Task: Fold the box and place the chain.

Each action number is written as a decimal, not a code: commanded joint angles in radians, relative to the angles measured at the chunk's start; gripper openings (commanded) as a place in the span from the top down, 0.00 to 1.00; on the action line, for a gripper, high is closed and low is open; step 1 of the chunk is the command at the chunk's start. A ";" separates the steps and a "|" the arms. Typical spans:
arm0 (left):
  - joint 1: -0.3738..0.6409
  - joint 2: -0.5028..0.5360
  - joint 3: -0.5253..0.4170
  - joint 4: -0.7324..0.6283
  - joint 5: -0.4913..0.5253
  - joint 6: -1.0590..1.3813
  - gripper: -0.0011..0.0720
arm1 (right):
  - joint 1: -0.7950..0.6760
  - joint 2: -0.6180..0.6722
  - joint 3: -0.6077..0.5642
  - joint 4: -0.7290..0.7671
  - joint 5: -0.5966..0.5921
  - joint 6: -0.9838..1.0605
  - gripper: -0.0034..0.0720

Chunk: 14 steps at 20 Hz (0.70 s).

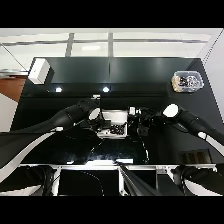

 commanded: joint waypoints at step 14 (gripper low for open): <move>0.000 0.000 0.000 0.000 0.000 0.000 0.94 | 0.058 -0.044 -0.001 0.021 -0.089 0.008 0.44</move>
